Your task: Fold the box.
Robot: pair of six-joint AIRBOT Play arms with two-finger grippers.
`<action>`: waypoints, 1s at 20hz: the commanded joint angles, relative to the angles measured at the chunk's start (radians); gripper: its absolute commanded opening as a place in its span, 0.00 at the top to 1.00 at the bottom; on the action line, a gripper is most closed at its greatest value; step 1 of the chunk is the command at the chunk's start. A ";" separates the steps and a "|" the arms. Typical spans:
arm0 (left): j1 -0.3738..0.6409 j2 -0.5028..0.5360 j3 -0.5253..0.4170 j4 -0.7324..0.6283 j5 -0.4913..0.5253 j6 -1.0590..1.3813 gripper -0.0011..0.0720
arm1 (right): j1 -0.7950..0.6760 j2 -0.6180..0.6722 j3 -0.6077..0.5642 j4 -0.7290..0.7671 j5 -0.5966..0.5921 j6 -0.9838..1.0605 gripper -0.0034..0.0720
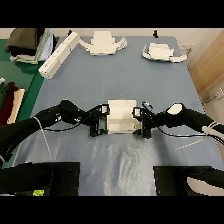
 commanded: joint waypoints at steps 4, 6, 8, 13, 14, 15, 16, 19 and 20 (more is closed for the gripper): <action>-0.039 -0.007 0.000 -0.036 0.027 -0.009 0.03 | 0.000 0.000 0.000 0.000 0.000 0.000 0.28; -0.044 -0.025 0.000 -0.039 0.048 -0.014 0.03 | 0.000 0.000 0.000 0.000 0.000 0.000 0.28; -0.051 -0.035 0.000 -0.039 0.062 -0.014 0.03 | 0.000 0.000 0.000 0.000 0.000 0.000 0.28; -0.051 -0.035 0.000 -0.039 0.061 -0.014 0.03 | 0.000 0.000 0.000 0.000 0.000 0.000 0.28; -0.051 -0.035 0.001 -0.039 0.056 -0.014 0.11 | 0.000 0.000 0.000 0.000 0.000 0.000 0.28; -0.051 -0.035 0.000 -0.039 0.057 -0.015 0.11 | 0.000 0.000 0.000 0.000 0.000 0.000 0.28; -0.051 -0.035 0.000 -0.039 0.057 -0.015 0.11 | 0.000 0.000 0.000 0.000 0.000 0.000 0.28; -0.051 -0.032 0.000 -0.038 0.038 -0.031 0.36 | 0.000 0.000 0.000 0.000 0.000 0.000 0.28; -0.051 -0.031 0.001 -0.039 0.039 -0.031 0.40 | 0.000 0.000 0.000 0.000 0.000 0.000 0.28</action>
